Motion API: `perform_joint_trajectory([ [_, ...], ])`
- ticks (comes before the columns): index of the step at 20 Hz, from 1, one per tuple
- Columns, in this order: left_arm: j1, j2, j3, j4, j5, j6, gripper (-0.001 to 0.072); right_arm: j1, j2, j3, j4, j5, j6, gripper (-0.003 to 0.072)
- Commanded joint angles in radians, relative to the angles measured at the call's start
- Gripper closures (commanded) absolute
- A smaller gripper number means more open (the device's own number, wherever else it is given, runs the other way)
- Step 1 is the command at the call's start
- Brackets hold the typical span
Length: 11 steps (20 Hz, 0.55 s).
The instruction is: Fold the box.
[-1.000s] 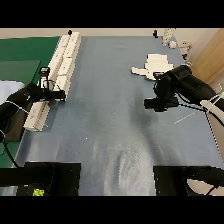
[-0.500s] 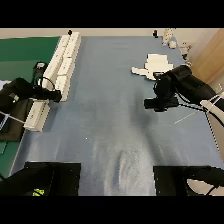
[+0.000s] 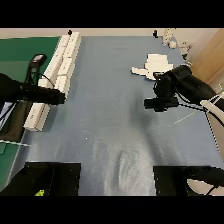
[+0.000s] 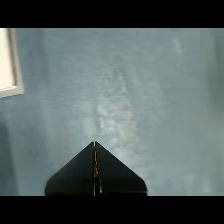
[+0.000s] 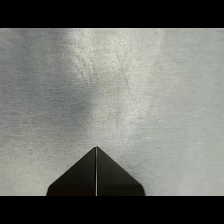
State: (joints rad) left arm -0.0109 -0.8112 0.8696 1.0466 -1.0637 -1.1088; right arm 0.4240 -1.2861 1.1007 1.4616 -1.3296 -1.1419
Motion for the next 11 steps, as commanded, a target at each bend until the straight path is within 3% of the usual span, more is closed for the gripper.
perform_joint_trajectory([
  [1, -0.184, -0.028, 0.002, -0.066, -0.042, -0.024, 0.0696, 0.000, -0.001, 0.001, 0.000, 0.000, 0.000, 0.0682],
  [5, -0.298, -0.136, 0.002, -0.066, 0.018, -0.070, 0.0694, 0.000, -0.001, 0.001, 0.000, 0.000, 0.000, 0.0681],
  [11, -0.301, -0.192, 0.001, -0.067, 0.009, -0.070, 0.0695, 0.000, -0.001, 0.001, 0.000, 0.000, 0.000, 0.0681],
])
